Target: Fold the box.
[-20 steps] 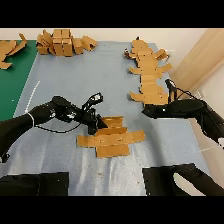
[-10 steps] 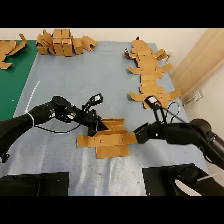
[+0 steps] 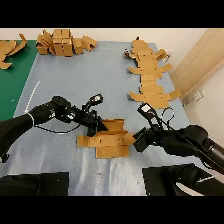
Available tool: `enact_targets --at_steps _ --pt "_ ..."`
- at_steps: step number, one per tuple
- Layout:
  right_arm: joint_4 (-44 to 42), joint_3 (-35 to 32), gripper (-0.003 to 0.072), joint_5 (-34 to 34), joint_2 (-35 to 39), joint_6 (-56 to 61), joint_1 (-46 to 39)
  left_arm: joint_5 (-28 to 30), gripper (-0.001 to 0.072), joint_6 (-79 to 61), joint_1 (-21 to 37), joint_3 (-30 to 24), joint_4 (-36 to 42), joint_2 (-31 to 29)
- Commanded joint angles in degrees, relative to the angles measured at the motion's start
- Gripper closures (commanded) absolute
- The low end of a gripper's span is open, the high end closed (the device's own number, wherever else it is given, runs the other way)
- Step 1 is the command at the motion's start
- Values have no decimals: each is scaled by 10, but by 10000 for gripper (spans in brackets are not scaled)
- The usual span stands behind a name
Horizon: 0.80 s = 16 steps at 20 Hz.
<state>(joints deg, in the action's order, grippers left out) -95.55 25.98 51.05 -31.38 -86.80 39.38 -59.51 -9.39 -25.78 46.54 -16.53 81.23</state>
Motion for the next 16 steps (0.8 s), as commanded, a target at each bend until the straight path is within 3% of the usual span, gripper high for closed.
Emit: enact_targets --at_steps 1,4,10,16 --pt "19 -9 686 -8 4 2 33 -1 696 0 0 0 0 0" --pt "21 -10 686 -8 3 3 53 2 695 -2 0 1 0 0" --pt "21 -10 686 -23 3 5 54 61 695 29 0 0 -9 0" --pt "27 -10 686 -24 3 5 54 12 695 29 0 0 -17 0"
